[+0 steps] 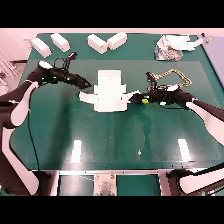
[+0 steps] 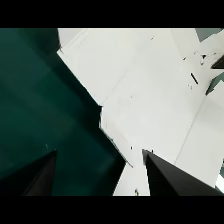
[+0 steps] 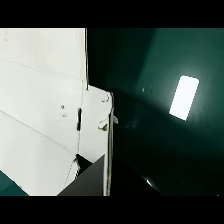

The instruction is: Fold the box and place the chain.

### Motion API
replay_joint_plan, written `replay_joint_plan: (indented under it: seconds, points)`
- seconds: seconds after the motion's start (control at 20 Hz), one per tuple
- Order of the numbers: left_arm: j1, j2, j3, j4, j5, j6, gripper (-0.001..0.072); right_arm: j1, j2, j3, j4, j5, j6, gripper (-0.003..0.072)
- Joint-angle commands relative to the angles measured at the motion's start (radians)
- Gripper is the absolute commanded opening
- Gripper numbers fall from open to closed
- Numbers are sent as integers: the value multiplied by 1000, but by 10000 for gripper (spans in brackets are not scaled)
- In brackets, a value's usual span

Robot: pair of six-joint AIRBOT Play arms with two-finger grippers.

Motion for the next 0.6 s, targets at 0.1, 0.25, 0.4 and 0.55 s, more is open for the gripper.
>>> replay_joint_plan:
  seconds: [0.1, 0.25, 0.4, 0.55]
  points:
    - [-34, -98, 119, 26, -32, -96, 606, 1, 0, 1, 0, 8, -13, 13]
    - [-60, -126, 138, 22, -35, -97, 606, 1, 0, 1, 0, 7, -13, 13]
    - [-83, -142, 153, -11, -38, -85, 606, 1, 0, 1, 0, 7, -17, 13]
    - [-83, -142, 153, -62, -38, -76, 605, 1, 0, 1, 0, 6, -17, 13]
